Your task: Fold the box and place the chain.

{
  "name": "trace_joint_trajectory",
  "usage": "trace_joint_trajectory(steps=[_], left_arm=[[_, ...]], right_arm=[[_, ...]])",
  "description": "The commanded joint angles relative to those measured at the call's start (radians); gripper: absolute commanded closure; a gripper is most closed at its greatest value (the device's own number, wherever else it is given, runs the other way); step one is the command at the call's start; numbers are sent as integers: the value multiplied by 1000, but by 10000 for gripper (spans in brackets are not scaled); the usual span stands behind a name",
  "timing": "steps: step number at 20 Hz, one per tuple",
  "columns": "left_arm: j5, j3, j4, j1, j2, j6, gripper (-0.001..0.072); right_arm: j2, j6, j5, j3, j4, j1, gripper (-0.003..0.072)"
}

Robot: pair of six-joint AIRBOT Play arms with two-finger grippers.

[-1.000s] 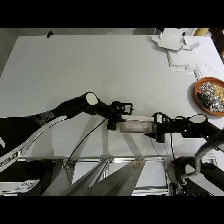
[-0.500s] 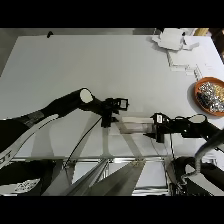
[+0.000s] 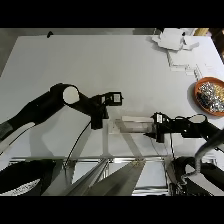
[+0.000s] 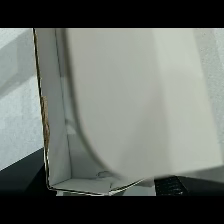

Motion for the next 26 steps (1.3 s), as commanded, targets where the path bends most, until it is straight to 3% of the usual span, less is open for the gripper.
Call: trace_joint_trajectory(steps=[1, 4, 7, 9, 13, 17, 22, 26], left_arm=[[102, 1, 53, -161, 10, -201, 709], [269, 1, 64, -273, -14, -273, 708], [416, 23, 69, -275, -50, -359, 709], [459, 76, 92, -257, -107, -436, 710], [412, 203, 91, -189, -270, -463, 709], [363, 223, 88, -152, -363, -463, 705], [235, 223, 121, -135, -280, -468, 710], [19, 223, 215, -143, -154, -500, 710]], right_arm=[[1, -1, 2, 0, 0, 0, 277], [1, -1, 2, 0, 0, 0, 277], [1, -1, 2, 0, 0, 0, 277], [1, -1, 2, 0, -1, 0, 277], [1, -1, 2, 0, 0, 0, 277], [1, -1, 2, 0, 0, 0, 277], [1, -1, 2, 0, 0, 0, 277], [1, -1, 2, 0, -1, 0, 277]])
